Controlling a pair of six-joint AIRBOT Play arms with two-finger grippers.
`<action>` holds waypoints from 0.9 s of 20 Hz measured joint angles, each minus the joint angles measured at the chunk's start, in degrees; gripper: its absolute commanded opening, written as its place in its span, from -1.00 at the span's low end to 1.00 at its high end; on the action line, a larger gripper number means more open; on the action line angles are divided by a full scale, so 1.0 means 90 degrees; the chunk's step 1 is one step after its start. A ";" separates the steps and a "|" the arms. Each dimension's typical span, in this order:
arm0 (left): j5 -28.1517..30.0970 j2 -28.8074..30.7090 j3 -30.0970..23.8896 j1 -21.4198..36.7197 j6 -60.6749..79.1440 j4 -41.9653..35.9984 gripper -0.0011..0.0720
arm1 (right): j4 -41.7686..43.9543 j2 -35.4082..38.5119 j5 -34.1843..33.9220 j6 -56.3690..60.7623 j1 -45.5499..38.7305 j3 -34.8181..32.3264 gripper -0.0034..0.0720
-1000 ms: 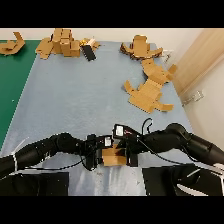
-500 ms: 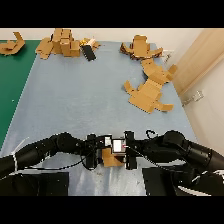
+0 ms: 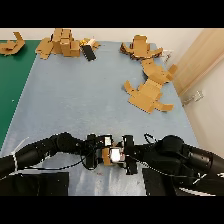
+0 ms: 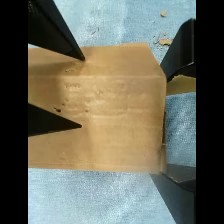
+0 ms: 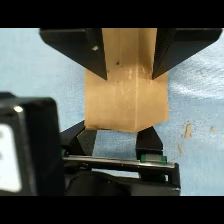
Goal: Fold the box.
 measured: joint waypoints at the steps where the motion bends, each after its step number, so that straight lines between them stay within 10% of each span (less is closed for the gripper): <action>1: 0.0000 0.0000 0.0000 0.0000 0.0000 0.0000 0.32 | -0.0148 0.0000 0.0046 0.0083 0.0068 0.0000 0.30; 18: 0.0022 0.0000 0.0000 0.0007 -0.0010 -0.0005 0.32 | -0.2081 0.0027 0.0153 0.1207 0.0661 -0.0022 -0.22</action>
